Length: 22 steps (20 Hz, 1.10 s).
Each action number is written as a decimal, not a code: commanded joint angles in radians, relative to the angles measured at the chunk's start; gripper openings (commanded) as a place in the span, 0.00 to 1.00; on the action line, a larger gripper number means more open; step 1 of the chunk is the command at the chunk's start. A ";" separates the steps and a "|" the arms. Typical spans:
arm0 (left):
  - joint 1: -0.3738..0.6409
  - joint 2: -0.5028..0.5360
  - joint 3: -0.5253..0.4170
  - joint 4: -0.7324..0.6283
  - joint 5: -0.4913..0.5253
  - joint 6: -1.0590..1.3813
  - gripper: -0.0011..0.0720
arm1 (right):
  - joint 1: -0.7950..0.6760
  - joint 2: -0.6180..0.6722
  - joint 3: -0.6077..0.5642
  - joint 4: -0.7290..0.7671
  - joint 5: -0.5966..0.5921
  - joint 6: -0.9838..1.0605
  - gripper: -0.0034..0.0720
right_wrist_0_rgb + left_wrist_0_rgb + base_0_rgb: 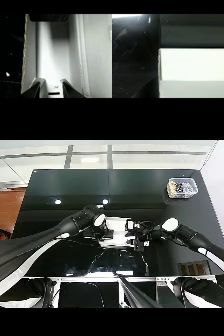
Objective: Fold the box and place the chain.
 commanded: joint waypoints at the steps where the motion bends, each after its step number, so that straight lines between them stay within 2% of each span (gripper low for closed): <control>1: 0.000 -0.001 0.001 -0.002 0.004 -0.002 0.06 | 0.001 -0.008 0.000 0.034 0.007 0.024 0.50; 3: 0.000 -0.001 0.001 -0.002 0.003 -0.002 0.05 | 0.001 -0.007 0.000 0.034 0.005 0.050 0.51; 4: 0.000 -0.001 0.001 -0.002 0.004 -0.002 0.05 | 0.001 -0.007 0.000 0.029 0.005 0.065 0.46; 5: 0.000 -0.001 0.001 -0.002 0.004 -0.002 0.05 | 0.001 -0.008 0.000 0.023 0.010 0.077 0.16; 6: 0.000 -0.001 0.001 -0.002 0.004 -0.002 0.05 | 0.001 -0.007 0.000 0.018 0.006 0.083 0.17; 7: 0.000 -0.001 0.001 -0.002 0.004 -0.002 0.05 | 0.001 -0.007 0.000 0.019 -0.004 0.093 0.51; 8: 0.000 -0.001 0.001 -0.002 0.004 -0.002 0.05 | 0.001 -0.007 0.000 0.019 -0.008 0.106 0.72; 9: 0.000 -0.001 0.001 -0.002 0.004 -0.002 0.05 | 0.001 -0.007 0.000 0.005 -0.006 0.124 0.53; 10: 0.000 -0.001 0.001 -0.002 0.004 -0.002 0.05 | 0.000 -0.007 0.000 -0.020 0.003 0.142 0.14; 11: 0.000 -0.001 0.001 -0.002 0.005 -0.002 0.05 | -0.002 -0.006 0.000 -0.053 0.010 0.176 0.07; 12: 0.000 -0.001 0.001 -0.002 0.011 -0.002 0.06 | -0.008 0.000 0.002 -0.090 0.021 0.286 0.07; 14: 0.000 -0.001 0.001 -0.002 0.004 -0.002 0.05 | -0.049 0.051 0.023 -0.247 0.088 0.668 0.07; 16: 0.001 -0.001 0.001 -0.002 0.003 -0.002 0.06 | -0.148 0.128 0.082 -0.455 0.267 1.038 0.07; 17: 0.001 -0.001 0.001 -0.002 0.002 -0.002 0.05 | -0.219 0.161 0.108 -0.554 0.370 1.124 0.07; 18: 0.001 -0.001 0.001 -0.002 0.003 -0.002 0.06 | -0.297 0.185 0.116 -0.607 0.421 1.195 0.07; 20: 0.002 -0.001 0.001 -0.002 0.003 -0.002 0.05 | -0.493 0.189 0.104 -0.576 0.454 1.313 0.06; 22: 0.002 -0.001 0.001 -0.002 0.003 -0.002 0.06 | -0.661 0.188 0.041 -0.404 0.452 1.320 0.06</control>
